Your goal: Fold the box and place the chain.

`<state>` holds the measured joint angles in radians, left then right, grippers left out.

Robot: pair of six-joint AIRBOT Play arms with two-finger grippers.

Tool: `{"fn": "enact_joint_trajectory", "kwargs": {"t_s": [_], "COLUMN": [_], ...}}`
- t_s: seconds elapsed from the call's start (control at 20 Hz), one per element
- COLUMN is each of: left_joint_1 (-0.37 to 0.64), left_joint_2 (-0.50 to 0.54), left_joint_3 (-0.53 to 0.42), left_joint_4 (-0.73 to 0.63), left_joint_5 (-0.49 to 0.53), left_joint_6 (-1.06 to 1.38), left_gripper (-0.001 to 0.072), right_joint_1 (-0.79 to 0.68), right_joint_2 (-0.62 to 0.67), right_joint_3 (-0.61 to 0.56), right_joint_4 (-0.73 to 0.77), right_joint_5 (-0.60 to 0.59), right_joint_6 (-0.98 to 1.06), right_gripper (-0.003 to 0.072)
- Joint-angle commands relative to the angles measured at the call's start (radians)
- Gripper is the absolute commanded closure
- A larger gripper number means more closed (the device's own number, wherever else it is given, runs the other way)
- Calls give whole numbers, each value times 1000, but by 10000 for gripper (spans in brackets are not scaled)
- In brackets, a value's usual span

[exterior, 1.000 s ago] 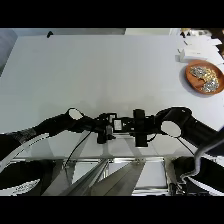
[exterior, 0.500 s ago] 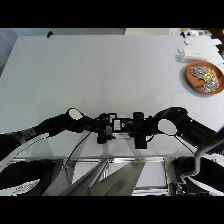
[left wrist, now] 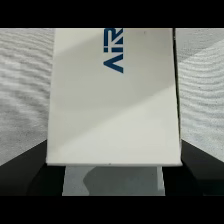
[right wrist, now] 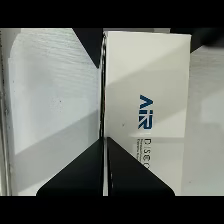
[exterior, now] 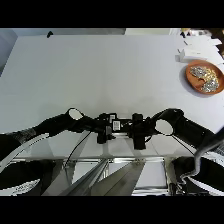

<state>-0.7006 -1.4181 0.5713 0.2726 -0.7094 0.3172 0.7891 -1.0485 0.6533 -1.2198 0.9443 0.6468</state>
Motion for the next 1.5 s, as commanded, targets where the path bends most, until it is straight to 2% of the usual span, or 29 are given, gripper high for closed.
{"fn": "enact_joint_trajectory", "kwargs": {"t_s": [0.0,0.25,0.35,0.4,0.45,0.55,0.7,0.85,0.95,1.05,1.2,1.45], "left_joint_1": [1,1,1,1,1,1,1,1,1,0,1,1], "left_joint_2": [0,0,0,0,0,0,0,0,0,0,0,3], "left_joint_3": [0,0,0,0,0,0,0,1,0,0,1,1], "left_joint_4": [-3,-3,-3,-3,-3,-3,-3,-3,-3,-16,-58,-16], "left_joint_5": [-2,-2,-2,-2,-2,-2,-2,-2,-2,-12,-35,-55], "left_joint_6": [-3,-3,-3,-3,-3,-3,-3,-3,-3,-3,-3,-55], "left_gripper": [598,598,598,598,598,598,598,598,598,598,597,603], "right_joint_1": [0,0,0,0,0,0,0,0,0,0,0,0], "right_joint_2": [-13,41,94,126,161,256,414,516,542,554,555,555], "right_joint_3": [-2,18,37,43,47,50,51,50,50,50,50,50], "right_joint_4": [-2,-8,-13,-21,-37,-130,-335,-528,-598,-614,-605,-460], "right_joint_5": [-10,-11,-14,-14,-9,34,181,435,600,708,743,743], "right_joint_6": [9,9,12,25,52,166,495,938,1107,1212,1269,1328], "right_gripper": [668,668,664,624,618,619,627,627,627,627,627,627]}}
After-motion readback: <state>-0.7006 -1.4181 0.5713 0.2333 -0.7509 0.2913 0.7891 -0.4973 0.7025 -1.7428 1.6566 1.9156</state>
